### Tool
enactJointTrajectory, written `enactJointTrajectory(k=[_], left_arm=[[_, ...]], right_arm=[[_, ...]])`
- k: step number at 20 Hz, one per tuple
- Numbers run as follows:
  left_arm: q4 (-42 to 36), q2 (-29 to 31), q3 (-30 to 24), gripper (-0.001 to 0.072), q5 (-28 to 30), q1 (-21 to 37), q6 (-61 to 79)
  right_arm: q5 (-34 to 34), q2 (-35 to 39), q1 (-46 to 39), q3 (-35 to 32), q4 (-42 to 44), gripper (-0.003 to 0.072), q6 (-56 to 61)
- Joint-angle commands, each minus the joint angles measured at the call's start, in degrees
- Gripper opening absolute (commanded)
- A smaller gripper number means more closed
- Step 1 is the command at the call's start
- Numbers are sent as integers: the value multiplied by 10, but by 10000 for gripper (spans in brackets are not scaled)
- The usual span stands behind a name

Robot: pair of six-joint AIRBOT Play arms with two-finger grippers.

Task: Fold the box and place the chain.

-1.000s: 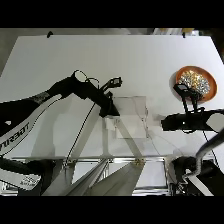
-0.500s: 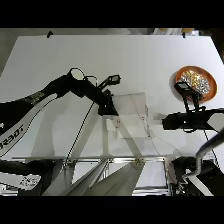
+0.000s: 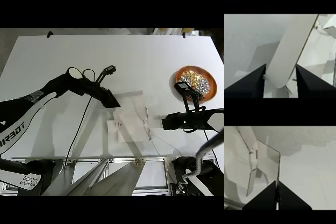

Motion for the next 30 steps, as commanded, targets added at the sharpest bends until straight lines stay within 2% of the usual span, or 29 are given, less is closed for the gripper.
enactJointTrajectory(k=[1,3,5,7,9,11,12,15,17,27,29,30], left_arm=[[20,-24,0,414,8,-16,-20],[15,-35,0,414,3,-24,-9],[11,-41,0,424,-27,-26,10],[11,-40,0,580,-68,-14,10],[-3,-39,0,644,-115,16,0],[-29,-39,0,658,-154,53,-33],[-30,-39,0,697,-164,71,-49],[-9,-39,0,694,-172,103,-83],[-10,-40,0,694,-174,98,-83],[-17,-102,0,688,-82,-44,-94],[-27,-105,0,612,-75,-58,-90],[-28,-105,0,596,-76,-62,-85]], right_arm=[[0,0,1,0,1,33,0],[0,0,1,0,1,33,0],[0,0,1,0,1,33,0],[0,0,1,0,1,33,0],[-1,0,1,0,1,33,0],[-1,0,1,0,1,33,0],[-2,0,1,0,1,33,0],[-5,0,1,0,1,33,0],[-6,0,1,0,2,32,0],[-14,0,1,0,5,32,3],[-15,0,1,0,4,32,3],[-15,0,1,0,4,32,3]])
